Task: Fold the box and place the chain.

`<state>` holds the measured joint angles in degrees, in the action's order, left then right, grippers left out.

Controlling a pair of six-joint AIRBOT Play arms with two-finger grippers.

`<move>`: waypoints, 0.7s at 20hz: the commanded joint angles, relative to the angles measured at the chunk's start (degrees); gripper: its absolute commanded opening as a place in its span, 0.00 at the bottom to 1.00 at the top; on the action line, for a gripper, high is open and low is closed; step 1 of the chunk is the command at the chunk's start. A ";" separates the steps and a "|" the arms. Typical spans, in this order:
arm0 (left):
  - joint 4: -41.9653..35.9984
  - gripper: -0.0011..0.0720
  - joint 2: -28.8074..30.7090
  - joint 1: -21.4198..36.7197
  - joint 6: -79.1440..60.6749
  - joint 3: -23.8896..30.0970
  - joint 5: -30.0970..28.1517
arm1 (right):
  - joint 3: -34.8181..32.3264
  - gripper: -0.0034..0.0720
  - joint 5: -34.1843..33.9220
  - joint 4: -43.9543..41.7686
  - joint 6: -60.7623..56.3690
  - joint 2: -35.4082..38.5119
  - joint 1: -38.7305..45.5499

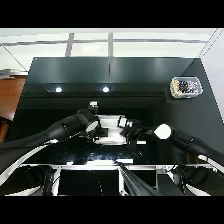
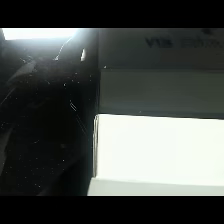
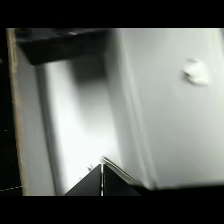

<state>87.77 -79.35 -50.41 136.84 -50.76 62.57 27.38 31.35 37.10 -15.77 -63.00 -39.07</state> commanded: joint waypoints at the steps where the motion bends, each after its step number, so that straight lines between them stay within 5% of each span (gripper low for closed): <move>1: 0.02 0.06 0.00 -0.04 -0.11 0.04 0.46 | 0.48 0.07 13.29 9.62 -27.45 3.69 7.15; 3: 0.07 0.06 0.00 -0.04 -0.09 0.04 0.26 | 0.52 0.07 24.22 13.11 -41.57 7.48 14.32; 7: -0.24 0.06 -0.02 -0.04 -0.09 0.04 -0.92 | 0.20 0.07 33.22 17.84 -56.19 11.41 32.17; 11: -0.20 0.06 -0.07 -0.02 -0.09 0.04 -0.83 | -5.66 0.07 30.10 17.07 -65.61 11.19 39.06; 14: -0.20 0.06 -0.20 -0.04 -0.09 0.04 -0.83 | -11.02 0.08 26.51 7.15 -64.59 8.39 37.16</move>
<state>87.59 -79.44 -50.41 136.77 -50.74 62.15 20.47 59.94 51.00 -77.01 -53.06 -2.72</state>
